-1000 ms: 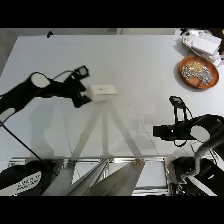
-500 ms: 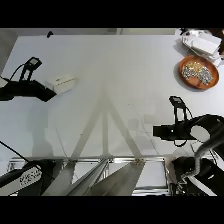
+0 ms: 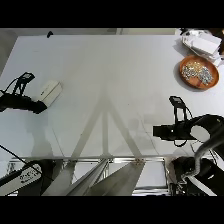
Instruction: Fold the box and place the chain.
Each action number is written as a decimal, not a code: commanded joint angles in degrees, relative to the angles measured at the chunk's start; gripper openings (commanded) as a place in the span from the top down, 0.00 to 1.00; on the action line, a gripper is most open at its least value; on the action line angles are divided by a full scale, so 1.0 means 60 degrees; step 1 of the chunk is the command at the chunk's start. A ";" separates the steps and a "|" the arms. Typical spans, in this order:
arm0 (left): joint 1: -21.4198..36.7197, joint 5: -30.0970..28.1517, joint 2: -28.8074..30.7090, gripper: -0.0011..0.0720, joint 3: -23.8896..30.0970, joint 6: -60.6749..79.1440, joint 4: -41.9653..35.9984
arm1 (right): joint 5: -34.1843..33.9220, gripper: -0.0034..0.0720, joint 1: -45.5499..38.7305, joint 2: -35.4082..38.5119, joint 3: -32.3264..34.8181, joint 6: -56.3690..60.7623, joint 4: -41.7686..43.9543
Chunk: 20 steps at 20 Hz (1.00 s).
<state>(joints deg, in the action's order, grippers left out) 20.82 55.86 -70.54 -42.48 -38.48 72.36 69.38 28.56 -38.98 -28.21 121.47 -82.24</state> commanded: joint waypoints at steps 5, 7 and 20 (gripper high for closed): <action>0.0058 0.0321 0.0419 0.04 0.0040 -0.0098 0.0452 | 0.0007 0.93 0.0000 0.0007 0.0000 0.0004 0.0000; 0.0058 0.0255 0.0980 0.04 0.0044 -0.0095 0.0550 | 0.0004 0.93 0.0000 0.0007 0.0000 0.0000 0.0000; -0.0510 -0.0204 0.2262 0.05 0.0044 -0.0091 -0.0783 | 0.0007 0.93 0.0000 0.0007 0.0000 0.0000 0.0000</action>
